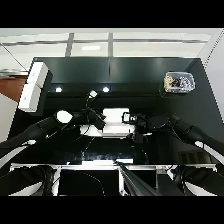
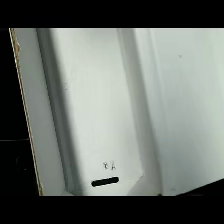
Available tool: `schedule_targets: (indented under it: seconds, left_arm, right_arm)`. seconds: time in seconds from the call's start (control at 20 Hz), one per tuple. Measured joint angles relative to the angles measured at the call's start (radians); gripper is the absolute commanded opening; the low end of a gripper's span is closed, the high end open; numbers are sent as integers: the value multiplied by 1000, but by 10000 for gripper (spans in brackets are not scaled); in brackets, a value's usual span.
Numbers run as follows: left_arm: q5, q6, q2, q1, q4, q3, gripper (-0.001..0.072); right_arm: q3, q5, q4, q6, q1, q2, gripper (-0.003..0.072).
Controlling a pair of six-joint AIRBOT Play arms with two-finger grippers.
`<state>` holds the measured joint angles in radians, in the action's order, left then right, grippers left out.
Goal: Fold the box and place the chain.
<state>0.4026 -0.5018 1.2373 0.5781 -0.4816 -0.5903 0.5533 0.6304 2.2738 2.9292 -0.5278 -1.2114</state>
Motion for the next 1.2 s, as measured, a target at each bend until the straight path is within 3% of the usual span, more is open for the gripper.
schedule_targets:
  seconds: [0.1,0.15,0.25,0.3,0.45,0.65,1.2]
  left_arm:
    - [48,0,-23,-32,-58,-20,33]
    - [86,0,-40,-57,-88,-30,91]
    - [170,1,-79,-117,-147,-45,550]
    - [228,-1,-97,-150,-185,-49,710]
    - [412,-2,-138,-252,-332,-56,706]
    - [570,87,-154,-325,-431,-38,705]
    - [578,304,-158,-351,-476,-16,703]
  right_arm:
    - [0,0,0,0,0,0,462]
    - [0,0,0,0,0,0,462]
    - [0,-1,1,-1,0,0,462]
    - [0,-1,0,-1,0,0,462]
    - [0,-1,1,-1,0,0,462]
    - [0,-1,1,-1,0,0,462]
    - [0,0,1,-1,0,0,463]
